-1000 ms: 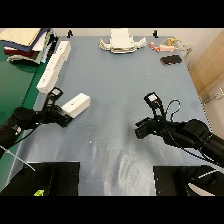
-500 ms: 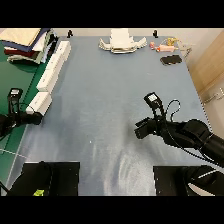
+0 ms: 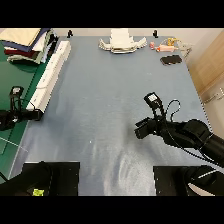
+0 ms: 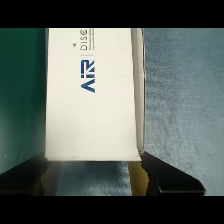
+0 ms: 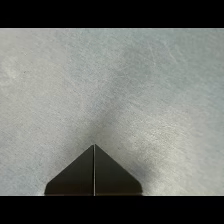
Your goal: Fold the box.
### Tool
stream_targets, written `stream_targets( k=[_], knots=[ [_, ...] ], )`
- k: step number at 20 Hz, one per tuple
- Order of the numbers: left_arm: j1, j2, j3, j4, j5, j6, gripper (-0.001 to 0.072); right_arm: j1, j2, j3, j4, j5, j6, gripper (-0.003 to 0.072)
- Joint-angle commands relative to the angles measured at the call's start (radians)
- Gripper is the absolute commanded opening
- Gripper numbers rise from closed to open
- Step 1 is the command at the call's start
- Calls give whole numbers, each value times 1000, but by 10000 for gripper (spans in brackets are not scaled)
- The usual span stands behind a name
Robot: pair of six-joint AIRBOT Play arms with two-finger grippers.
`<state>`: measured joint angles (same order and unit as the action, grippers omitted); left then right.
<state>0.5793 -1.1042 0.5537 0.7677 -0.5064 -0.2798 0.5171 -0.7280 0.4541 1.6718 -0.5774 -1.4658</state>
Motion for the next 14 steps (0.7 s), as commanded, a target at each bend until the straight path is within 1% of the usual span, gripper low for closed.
stream_targets(
  k=[1, 5, 14],
  knots=[
    [-19, -79, 50, -52, 10, 11, 513, 0, -1, 1, 0, 0, 0, 4],
    [-36, -140, 73, -51, 10, 22, 513, 0, -1, 1, 0, 0, 0, 4],
    [-37, -143, 73, -52, 10, 21, 513, 0, -1, 1, 0, 0, 0, 4]
  ],
)
